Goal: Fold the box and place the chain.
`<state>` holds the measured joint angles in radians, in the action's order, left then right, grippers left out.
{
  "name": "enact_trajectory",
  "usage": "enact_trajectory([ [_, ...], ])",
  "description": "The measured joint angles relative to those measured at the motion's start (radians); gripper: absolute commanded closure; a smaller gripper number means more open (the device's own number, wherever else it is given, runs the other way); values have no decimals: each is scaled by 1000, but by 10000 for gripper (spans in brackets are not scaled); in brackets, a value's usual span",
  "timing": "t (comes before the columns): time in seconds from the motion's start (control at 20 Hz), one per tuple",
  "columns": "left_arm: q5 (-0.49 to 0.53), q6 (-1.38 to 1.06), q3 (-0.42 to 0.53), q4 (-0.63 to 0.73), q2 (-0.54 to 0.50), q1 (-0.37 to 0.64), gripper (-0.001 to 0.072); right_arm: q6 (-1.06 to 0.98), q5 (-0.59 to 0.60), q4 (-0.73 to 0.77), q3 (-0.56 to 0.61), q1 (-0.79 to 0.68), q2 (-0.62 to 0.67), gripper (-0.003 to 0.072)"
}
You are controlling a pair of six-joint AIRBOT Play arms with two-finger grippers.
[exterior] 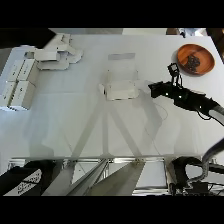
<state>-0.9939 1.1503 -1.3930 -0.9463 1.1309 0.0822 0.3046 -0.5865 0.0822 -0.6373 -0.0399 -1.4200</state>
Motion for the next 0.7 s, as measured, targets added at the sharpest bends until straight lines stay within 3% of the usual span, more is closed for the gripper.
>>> enact_trajectory([
  [0.35, 90, -108, -15, 66, 311, -211, -11, 0, 0, 0, 0, 0, 0, 672],
  [0.7, 59, -125, -165, 77, 582, -264, -11, 0, 0, 0, 0, 0, 0, 672],
])
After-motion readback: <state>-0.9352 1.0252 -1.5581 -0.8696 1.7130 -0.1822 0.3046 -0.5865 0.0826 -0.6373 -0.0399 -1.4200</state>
